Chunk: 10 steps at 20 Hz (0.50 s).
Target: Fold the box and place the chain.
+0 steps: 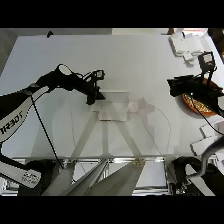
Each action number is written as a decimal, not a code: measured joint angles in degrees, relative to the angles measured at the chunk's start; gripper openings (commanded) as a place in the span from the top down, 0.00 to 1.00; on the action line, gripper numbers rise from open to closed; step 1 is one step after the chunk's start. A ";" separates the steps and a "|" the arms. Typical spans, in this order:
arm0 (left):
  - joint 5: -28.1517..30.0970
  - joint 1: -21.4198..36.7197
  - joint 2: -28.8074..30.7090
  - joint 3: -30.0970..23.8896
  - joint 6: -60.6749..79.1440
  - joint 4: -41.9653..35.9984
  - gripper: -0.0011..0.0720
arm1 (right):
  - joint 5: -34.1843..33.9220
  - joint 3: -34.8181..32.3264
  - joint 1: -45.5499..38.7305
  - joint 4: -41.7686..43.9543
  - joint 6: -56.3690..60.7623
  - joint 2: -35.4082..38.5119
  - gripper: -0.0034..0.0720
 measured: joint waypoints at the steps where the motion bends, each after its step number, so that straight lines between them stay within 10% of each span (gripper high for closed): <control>1: 0.15 -0.04 -0.02 0.00 0.66 -0.02 0.98 | -0.02 0.00 0.00 -0.02 0.00 0.00 0.51; 10: 0.44 -0.11 -0.02 0.02 2.69 0.00 0.97 | 0.00 0.00 0.00 -0.02 0.00 0.00 0.51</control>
